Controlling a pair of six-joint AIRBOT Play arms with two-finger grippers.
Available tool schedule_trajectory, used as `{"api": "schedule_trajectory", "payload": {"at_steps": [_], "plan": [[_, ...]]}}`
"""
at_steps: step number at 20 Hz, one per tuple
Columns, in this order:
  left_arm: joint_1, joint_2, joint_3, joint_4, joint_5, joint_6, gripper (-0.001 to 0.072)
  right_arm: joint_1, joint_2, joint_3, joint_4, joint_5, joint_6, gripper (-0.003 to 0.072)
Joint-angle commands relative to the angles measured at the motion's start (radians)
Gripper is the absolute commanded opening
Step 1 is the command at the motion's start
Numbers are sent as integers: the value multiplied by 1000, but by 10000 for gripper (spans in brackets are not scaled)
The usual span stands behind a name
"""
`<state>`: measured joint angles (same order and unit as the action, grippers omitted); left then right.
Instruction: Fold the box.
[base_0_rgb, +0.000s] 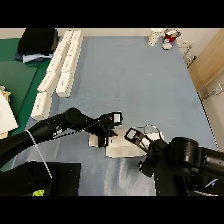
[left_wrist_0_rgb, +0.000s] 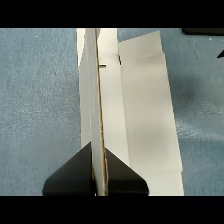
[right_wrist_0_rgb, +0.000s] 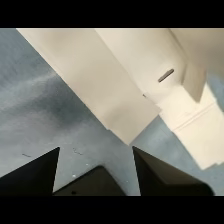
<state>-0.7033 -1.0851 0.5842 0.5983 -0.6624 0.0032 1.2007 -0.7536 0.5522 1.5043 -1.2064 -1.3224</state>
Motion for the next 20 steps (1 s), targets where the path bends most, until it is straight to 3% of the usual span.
{"api": "schedule_trajectory", "payload": {"at_steps": [1,6,8,11,15,20], "plan": [[-1,0,0,0,0,0,14,64,-110,1,-118,54,-165,716],[-1,0,0,0,1,0,14,44,-226,-37,-187,286,-198,716],[-1,0,0,0,0,0,14,21,-224,-40,-189,321,-192,716],[-1,0,0,0,0,0,14,-12,-156,-40,-195,319,-134,717],[-1,0,0,0,0,0,14,-45,-39,-40,-293,221,-27,716],[-1,0,0,0,0,0,14,-114,-18,-40,-285,177,-21,717]]}}
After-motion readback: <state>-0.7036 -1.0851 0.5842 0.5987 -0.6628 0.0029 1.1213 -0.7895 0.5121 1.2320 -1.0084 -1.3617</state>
